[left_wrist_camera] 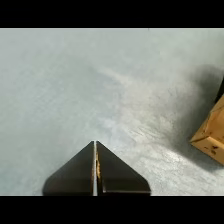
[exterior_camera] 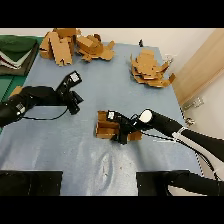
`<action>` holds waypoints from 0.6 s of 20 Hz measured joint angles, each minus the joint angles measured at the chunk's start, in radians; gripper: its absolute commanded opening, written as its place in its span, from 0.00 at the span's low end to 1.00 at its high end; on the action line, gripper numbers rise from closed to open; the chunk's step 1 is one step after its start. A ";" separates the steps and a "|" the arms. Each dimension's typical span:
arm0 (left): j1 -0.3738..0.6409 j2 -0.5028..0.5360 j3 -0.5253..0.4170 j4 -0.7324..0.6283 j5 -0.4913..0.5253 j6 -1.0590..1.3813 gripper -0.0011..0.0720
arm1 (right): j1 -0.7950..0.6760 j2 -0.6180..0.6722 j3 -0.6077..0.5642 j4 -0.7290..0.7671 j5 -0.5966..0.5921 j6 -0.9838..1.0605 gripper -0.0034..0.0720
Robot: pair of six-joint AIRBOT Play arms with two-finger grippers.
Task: Fold the box.
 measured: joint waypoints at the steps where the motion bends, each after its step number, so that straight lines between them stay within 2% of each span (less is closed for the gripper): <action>1: -0.002 -0.011 -0.003 0.002 -0.008 0.000 0.97 | 0.000 0.000 0.000 0.000 0.000 0.000 0.82; 4: -0.011 -0.033 -0.010 0.008 0.013 -0.002 0.97 | 0.000 0.000 0.000 0.000 0.001 0.000 0.82; 7: -0.031 -0.041 -0.013 0.012 0.104 -0.002 0.97 | 0.000 0.000 0.000 0.000 0.002 0.000 0.82; 12: -0.119 -0.045 -0.014 0.046 0.249 -0.001 0.97 | 0.000 0.000 0.000 0.000 0.002 0.000 0.82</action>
